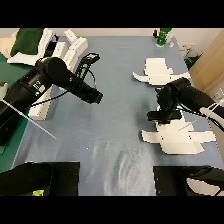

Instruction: Fold the box.

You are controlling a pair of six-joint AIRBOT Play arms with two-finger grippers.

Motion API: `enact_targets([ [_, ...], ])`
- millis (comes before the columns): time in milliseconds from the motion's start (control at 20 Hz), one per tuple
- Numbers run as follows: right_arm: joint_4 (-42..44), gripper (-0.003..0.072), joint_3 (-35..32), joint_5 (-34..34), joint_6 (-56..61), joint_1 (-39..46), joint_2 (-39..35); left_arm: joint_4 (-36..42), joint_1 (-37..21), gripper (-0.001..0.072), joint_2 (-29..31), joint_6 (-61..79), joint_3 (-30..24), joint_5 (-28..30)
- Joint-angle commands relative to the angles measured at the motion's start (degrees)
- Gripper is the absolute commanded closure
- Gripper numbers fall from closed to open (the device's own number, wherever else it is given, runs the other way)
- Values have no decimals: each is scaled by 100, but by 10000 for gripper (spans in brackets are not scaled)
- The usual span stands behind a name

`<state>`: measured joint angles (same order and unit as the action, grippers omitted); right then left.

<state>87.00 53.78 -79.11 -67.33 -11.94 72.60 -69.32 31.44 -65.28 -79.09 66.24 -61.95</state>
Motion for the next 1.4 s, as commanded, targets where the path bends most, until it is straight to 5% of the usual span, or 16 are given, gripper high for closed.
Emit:
enact_targets([
  [0,2,683,4,0,2,-4,2,0,0,692,-4,0,0,0],
  [650,35,684,7,87,76,-4,2,-2,0,692,-4,0,0,0],
  [1100,905,683,219,520,236,46,7,111,2,692,-11,2,0,352],
  [1150,647,663,549,184,236,155,7,111,0,692,-11,2,0,363],
  [1250,-258,388,1349,-778,160,492,7,129,0,692,-17,-2,0,503],
  [1350,-1631,363,1856,-1650,-273,957,2,146,2,691,-24,-4,0,553],
])
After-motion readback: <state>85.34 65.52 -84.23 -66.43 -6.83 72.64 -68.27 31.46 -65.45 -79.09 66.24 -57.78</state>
